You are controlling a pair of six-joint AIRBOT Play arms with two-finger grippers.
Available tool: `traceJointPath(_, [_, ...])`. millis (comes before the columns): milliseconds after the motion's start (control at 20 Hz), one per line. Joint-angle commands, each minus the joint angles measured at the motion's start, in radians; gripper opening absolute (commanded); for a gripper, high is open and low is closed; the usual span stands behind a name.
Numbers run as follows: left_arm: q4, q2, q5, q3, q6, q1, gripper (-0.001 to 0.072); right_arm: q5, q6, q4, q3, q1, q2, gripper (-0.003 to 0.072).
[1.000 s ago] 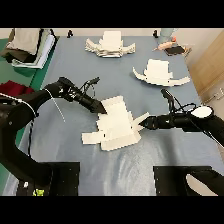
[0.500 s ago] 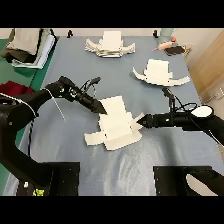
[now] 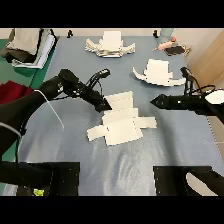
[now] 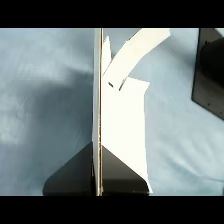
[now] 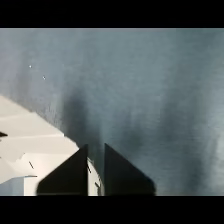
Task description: Fold the box.
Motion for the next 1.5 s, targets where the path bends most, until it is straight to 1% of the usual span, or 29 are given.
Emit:
traceJointPath(0, [0.008,0.124,0.206,-0.089,0.167,-0.117,0.0012,0.017,0.034,-0.002,0.048,-0.008,0.001,0.0006])
traceJointPath(150, [-0.031,0.233,0.436,-0.238,0.329,-0.194,0.0012,0.019,0.033,0.016,0.048,-0.006,0.001,0.0006])
traceJointPath(250, [-0.031,0.269,0.542,-0.32,0.383,-0.224,0.0013,0.021,0.03,0.043,0.048,-0.003,0.001,0.0006])
traceJointPath(400, [-0.077,0.27,0.585,-0.388,0.409,-0.233,0.0013,0.019,0.021,0.041,0.048,0.043,0.001,0.0006])
traceJointPath(550, [-0.119,0.27,0.635,-0.427,0.483,-0.241,0.0013,0.028,0.022,0.041,0.047,0.095,0.001,0.0006])
traceJointPath(650, [-0.119,0.27,0.64,-0.433,0.483,-0.242,0.0014,0.069,0.023,0.034,0.037,0.128,0.001,0.0003])
traceJointPath(750, [-0.119,0.27,0.64,-0.432,0.484,-0.242,0.0014,0.084,0.054,0.0,0.004,0.158,0.001,0.0003])
traceJointPath(850, [-0.119,0.271,0.639,-0.432,0.483,-0.242,0.0015,0.083,0.1,-0.054,-0.051,0.176,0.001,0.0002])
traceJointPath(950, [-0.119,0.273,0.635,-0.43,0.485,-0.242,0.0015,0.076,0.12,-0.071,-0.119,0.177,0.001,0.0002])
traceJointPath(1150, [-0.113,0.273,0.583,-0.371,0.486,-0.242,0.0015,0.021,0.12,-0.083,-0.215,0.177,0.0,0.0003])
traceJointPath(1300, [-0.089,0.273,0.52,-0.315,0.484,-0.242,0.0015,-0.004,0.154,-0.173,-0.233,0.177,-0.007,0.0002])
traceJointPath(1400, [-0.085,0.272,0.464,-0.312,0.483,-0.242,0.0015,-0.051,0.183,-0.225,-0.233,0.176,-0.007,0.0002])
traceJointPath(1450, [-0.085,0.272,0.462,-0.314,0.48,-0.242,0.0015,-0.071,0.191,-0.238,-0.233,0.176,-0.008,0.0002])
